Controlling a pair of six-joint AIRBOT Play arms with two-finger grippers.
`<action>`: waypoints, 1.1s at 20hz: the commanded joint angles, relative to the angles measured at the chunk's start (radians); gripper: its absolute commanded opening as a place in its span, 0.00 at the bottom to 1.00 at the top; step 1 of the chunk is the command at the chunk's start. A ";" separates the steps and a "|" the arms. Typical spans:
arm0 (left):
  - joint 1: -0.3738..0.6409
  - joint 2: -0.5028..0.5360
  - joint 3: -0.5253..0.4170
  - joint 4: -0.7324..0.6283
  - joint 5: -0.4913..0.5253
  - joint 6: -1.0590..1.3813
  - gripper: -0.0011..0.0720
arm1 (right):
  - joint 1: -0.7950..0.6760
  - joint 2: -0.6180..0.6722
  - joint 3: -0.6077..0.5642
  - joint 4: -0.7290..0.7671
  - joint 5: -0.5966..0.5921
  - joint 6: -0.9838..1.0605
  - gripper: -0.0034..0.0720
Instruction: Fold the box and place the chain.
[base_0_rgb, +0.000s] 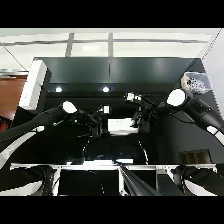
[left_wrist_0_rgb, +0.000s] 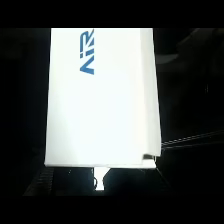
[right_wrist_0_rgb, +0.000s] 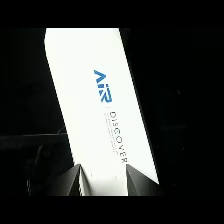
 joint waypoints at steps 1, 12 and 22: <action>0.000 0.000 0.001 0.000 0.001 0.000 0.62 | 0.004 -0.001 -0.006 0.000 -0.010 0.000 0.46; 0.000 0.000 0.001 0.000 0.000 0.000 0.62 | 0.004 0.008 -0.006 0.000 -0.034 0.000 0.46; 0.000 0.000 0.001 0.000 0.000 0.000 0.62 | 0.004 0.019 -0.006 -0.003 -0.041 0.000 0.31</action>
